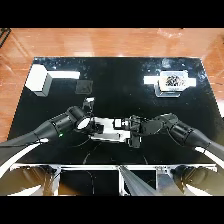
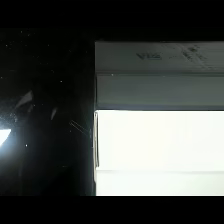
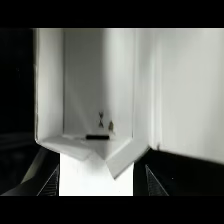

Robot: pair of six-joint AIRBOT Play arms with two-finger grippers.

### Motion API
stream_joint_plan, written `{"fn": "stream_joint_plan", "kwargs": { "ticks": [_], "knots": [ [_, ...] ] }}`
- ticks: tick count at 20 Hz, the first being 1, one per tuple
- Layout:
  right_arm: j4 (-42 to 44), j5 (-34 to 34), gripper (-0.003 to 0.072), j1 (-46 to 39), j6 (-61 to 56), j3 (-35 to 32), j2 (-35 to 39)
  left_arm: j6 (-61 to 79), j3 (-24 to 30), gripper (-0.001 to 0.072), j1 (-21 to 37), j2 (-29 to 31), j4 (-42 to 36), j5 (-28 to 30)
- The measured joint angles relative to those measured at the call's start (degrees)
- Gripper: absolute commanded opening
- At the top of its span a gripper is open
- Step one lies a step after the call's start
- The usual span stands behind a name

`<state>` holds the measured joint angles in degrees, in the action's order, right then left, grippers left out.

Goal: Fold the box and place the chain.

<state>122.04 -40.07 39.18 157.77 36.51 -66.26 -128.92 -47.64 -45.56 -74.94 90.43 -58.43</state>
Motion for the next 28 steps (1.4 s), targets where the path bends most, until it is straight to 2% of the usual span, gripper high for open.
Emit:
{"fn": "stream_joint_plan", "kwargs": {
  "ticks": [3, 4, 5, 13, 14, 15, 28],
  "knots": [
    [0.39, 1.57, 0.0579, 0.74, 0.39, 0.0, -0.11, -0.07, 0.13, 0.0021, 0.0, -0.02, 0.28, 0.33],
    [0.46, 2.03, 0.0479, 0.85, 0.44, 0.0, -0.11, -0.15, 0.2, 0.0021, 0.0, -0.02, 0.35, 0.39],
    [0.59, 2.47, 0.0469, 0.94, 0.55, 0.0, -0.11, -0.22, 0.24, 0.0021, 0.0, -0.02, 0.37, 0.44],
    [0.7, 3.65, 0.0463, 1.16, 0.81, 0.0, -0.11, -0.39, 0.31, 0.0021, 0.0, -0.02, 0.55, 0.81],
    [0.72, 3.65, 0.0318, 1.16, 0.83, 0.0, -0.11, -0.39, 0.31, 0.0021, 0.0, -0.02, 0.57, 0.85],
    [0.74, 3.67, 0.023, 1.16, 0.83, 0.0, -0.11, -0.39, 0.28, 0.0021, 0.0, -0.02, 0.57, 0.87],
    [5.68, 4.35, 0.0227, 2.19, 0.59, 0.0, -1.55, -0.39, 0.31, 0.0021, 0.0, -0.02, 0.42, 0.96]
  ]
}}
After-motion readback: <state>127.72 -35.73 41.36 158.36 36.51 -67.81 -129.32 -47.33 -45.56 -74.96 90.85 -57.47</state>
